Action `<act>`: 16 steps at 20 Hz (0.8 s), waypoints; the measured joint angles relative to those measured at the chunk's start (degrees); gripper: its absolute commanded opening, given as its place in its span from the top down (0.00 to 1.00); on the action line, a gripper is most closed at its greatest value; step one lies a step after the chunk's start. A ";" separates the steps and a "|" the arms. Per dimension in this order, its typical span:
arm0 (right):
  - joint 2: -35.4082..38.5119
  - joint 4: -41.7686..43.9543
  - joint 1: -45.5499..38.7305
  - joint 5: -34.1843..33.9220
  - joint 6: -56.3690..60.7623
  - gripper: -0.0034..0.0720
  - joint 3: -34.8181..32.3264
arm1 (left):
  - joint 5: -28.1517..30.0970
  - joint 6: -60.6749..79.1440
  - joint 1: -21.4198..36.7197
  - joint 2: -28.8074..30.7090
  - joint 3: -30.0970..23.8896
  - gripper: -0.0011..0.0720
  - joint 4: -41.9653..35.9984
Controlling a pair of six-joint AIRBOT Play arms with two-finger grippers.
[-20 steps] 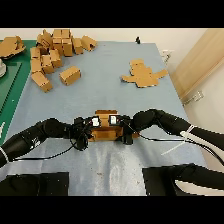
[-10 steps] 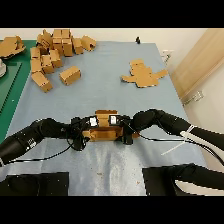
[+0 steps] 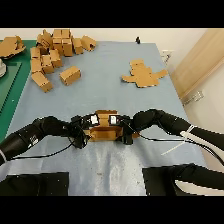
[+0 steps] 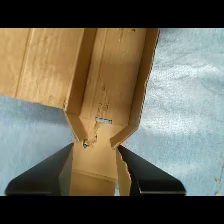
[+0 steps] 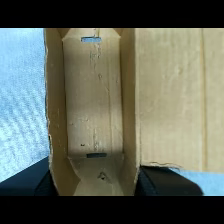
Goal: Fold the box.
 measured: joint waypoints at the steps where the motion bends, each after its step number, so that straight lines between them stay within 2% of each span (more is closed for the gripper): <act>1: 0.00 0.00 -0.02 -0.02 0.02 0.16 0.00 | -0.59 0.37 0.00 -0.59 0.63 0.43 -0.17; 4: 0.00 0.00 -0.02 -0.02 0.02 0.16 0.00 | -2.27 1.57 0.00 -2.29 2.34 0.43 -0.48; 5: 0.00 0.00 -0.02 -0.02 0.02 0.16 0.00 | -2.71 1.77 0.00 -2.73 2.73 0.61 -0.59; 6: 0.00 0.00 -0.02 -0.02 0.00 0.16 0.00 | -3.26 1.84 0.00 -3.08 2.97 0.72 -0.63; 7: 0.00 0.00 -0.02 -0.02 0.02 0.16 0.00 | -3.65 2.01 0.00 -3.39 3.19 0.75 -0.61; 16: 0.00 0.00 -0.02 -0.02 0.02 0.16 0.00 | -2.99 3.30 0.00 -4.94 3.72 0.75 -0.85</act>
